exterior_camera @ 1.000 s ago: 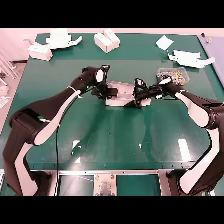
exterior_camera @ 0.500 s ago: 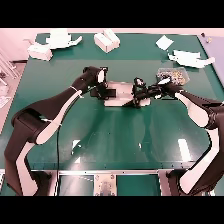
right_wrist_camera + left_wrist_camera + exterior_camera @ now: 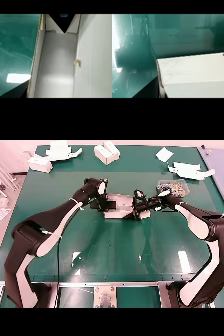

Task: Fold the box and place the chain.

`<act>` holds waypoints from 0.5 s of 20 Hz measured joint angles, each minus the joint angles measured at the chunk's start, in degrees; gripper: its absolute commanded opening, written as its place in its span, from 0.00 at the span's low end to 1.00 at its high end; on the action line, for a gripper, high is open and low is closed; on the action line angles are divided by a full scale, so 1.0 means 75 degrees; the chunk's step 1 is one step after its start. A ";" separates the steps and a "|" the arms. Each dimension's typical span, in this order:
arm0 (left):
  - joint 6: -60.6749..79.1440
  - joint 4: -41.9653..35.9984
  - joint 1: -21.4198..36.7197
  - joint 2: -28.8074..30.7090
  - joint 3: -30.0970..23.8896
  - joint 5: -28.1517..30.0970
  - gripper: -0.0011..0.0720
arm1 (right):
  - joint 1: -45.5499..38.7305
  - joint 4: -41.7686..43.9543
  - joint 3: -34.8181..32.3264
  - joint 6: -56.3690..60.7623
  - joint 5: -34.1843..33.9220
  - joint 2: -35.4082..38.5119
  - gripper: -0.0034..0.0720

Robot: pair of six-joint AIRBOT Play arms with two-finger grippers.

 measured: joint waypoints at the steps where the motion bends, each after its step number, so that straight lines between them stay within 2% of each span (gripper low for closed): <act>1: 0.0003 -0.0012 0.0000 0.0015 0.0009 0.0015 0.83 | -0.0015 -0.0067 0.0000 -0.0017 -0.0038 -0.0006 0.79; 10: 0.0044 -0.0184 0.0012 0.0047 0.0006 -0.0023 0.83 | -0.0012 -0.0003 0.0000 0.0015 0.0000 -0.0003 0.79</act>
